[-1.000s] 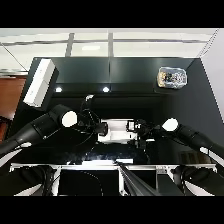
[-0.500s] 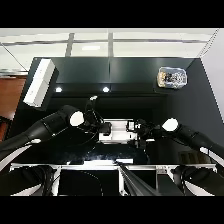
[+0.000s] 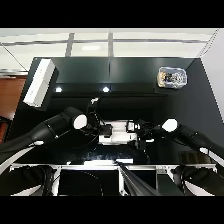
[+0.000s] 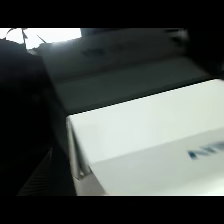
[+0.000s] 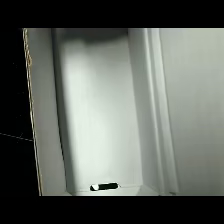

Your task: Fold the box and place the chain.

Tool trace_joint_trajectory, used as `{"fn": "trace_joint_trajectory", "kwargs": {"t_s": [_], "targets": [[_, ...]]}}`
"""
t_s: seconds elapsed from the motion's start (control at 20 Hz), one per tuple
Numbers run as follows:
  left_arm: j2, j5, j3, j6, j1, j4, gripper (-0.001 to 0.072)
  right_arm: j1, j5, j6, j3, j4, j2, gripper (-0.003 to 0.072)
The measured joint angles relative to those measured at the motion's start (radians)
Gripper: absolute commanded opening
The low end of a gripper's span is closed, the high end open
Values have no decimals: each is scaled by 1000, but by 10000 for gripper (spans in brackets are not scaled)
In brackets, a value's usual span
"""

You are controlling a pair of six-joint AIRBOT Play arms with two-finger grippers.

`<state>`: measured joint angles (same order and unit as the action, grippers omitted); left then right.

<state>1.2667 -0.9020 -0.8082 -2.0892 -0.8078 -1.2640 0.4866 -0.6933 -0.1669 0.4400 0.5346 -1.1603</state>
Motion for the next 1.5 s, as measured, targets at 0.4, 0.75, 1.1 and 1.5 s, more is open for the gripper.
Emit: {"fn": "trace_joint_trajectory", "kwargs": {"t_s": [0.4, 0.75, 1.1, 1.5], "targets": [[82, -47, -70, -67, -80, -77, 667, 0, 14, 3, 0, -3, 0, 413], [96, -76, -93, -105, -88, -105, 431, 0, 10, 3, 0, -3, 0, 413], [104, -127, -106, -159, -89, -164, 263, 0, 10, 3, 0, -2, 0, 413], [157, -201, -180, -190, -107, -190, 263, 0, 10, 3, 0, -2, 0, 413]]}}
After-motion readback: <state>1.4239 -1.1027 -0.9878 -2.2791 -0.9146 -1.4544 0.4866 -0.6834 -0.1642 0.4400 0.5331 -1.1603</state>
